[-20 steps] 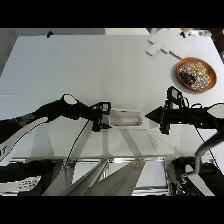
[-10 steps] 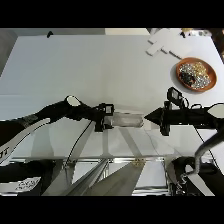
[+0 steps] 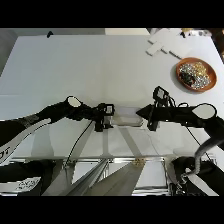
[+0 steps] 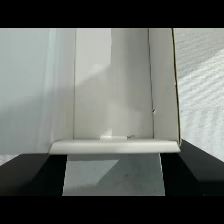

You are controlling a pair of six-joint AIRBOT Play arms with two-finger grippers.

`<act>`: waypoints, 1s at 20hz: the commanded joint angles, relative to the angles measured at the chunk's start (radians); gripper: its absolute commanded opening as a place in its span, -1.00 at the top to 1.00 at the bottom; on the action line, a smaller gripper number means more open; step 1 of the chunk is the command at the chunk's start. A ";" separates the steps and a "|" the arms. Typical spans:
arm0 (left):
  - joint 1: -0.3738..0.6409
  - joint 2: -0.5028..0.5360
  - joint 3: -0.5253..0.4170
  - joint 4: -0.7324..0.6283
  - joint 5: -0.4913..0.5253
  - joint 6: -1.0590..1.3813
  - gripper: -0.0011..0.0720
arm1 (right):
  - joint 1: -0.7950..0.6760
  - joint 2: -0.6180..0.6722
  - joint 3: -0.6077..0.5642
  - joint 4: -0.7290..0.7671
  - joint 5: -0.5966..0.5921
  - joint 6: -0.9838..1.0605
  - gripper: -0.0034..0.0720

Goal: Fold the box and place the chain.

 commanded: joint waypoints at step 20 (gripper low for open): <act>-0.001 0.000 0.000 -0.002 -0.007 0.002 0.94 | 0.031 0.078 0.062 -0.277 -0.045 0.260 0.87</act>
